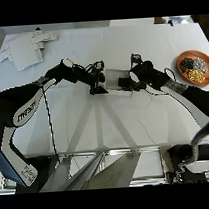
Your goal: Fold the box and place the chain.
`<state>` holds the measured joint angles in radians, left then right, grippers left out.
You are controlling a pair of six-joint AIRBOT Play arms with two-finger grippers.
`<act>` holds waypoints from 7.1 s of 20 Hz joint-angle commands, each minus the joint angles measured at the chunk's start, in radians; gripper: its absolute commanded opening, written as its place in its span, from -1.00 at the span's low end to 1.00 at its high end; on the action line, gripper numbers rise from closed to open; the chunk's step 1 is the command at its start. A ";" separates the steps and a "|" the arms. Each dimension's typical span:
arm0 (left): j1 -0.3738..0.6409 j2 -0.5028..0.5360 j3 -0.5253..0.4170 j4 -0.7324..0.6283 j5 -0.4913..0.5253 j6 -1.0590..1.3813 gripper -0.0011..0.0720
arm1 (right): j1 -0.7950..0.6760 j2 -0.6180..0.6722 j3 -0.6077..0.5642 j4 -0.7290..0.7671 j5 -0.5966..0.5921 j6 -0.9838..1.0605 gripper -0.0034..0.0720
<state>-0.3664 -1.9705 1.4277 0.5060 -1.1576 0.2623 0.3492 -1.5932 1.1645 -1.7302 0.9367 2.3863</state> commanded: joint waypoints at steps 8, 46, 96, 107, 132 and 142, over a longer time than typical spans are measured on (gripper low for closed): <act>0.001 0.000 0.000 0.000 0.002 0.002 -0.94 | -0.008 0.181 0.078 -0.045 0.154 -0.013 0.05; 0.001 0.000 0.000 0.000 0.002 0.002 -0.94 | -0.926 -0.080 0.078 -0.140 -0.204 -0.562 0.04; 0.001 0.000 0.000 0.000 0.002 0.002 -0.94 | -0.251 0.364 0.078 0.109 0.243 -0.878 -0.89; 0.001 0.000 0.000 0.000 0.002 0.002 -0.94 | -0.024 0.364 0.078 0.143 0.142 -0.937 -0.89; 0.001 0.000 0.000 0.000 0.002 0.002 -0.94 | -0.012 0.181 0.078 0.259 0.040 -0.958 -0.41; 0.001 0.000 0.000 0.000 0.002 0.002 -0.94 | -0.013 0.278 0.078 0.230 0.091 -0.955 -0.31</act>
<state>-0.3664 -1.9705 1.4277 0.5060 -1.1557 0.2646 0.3363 -1.3636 1.2419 -1.4750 0.9989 1.4319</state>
